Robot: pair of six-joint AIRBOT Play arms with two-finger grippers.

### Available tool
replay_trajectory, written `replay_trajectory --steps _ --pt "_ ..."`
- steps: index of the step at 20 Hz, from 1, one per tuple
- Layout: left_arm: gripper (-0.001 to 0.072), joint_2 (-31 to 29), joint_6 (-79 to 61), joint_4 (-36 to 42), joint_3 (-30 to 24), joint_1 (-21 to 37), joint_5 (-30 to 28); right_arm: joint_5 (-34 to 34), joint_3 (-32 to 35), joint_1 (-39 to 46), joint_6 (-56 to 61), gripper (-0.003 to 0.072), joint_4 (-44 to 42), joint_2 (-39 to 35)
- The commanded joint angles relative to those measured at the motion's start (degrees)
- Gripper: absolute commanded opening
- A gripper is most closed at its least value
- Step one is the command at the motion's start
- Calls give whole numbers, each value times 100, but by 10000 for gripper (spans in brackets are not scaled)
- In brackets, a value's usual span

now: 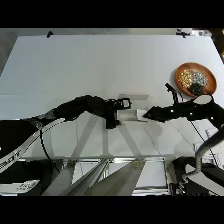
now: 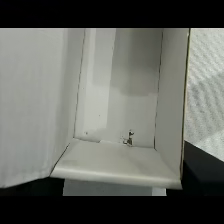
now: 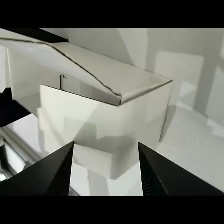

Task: Fold the box and place the chain.

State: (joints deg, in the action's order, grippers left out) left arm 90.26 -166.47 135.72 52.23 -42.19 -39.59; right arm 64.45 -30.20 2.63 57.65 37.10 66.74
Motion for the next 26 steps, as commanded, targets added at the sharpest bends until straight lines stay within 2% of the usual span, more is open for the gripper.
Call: replay_trajectory --steps 1,3,7,10,16,22,26 --pt "316 0 0 0 -2 -4 0 -404 -4 -354 111 448 52 -7" --pt "316 2 0 0 -2 -4 -2 -474 -90 -557 396 447 369 -7" --pt "316 0 0 0 -2 -4 -2 -564 -691 -1082 1480 447 1663 -7" --pt "316 0 0 0 -2 -4 -2 -686 -984 -1429 2210 447 2291 -7" --pt "316 2 0 0 -2 -4 -2 -839 -1016 -2203 3663 447 3239 -7" --pt "316 0 0 -2 -2 -4 -2 -1082 -1147 -2750 4824 444 3768 -4" --pt "316 0 0 -7 -2 -4 -2 -896 -1410 -3136 5589 443 4387 131"
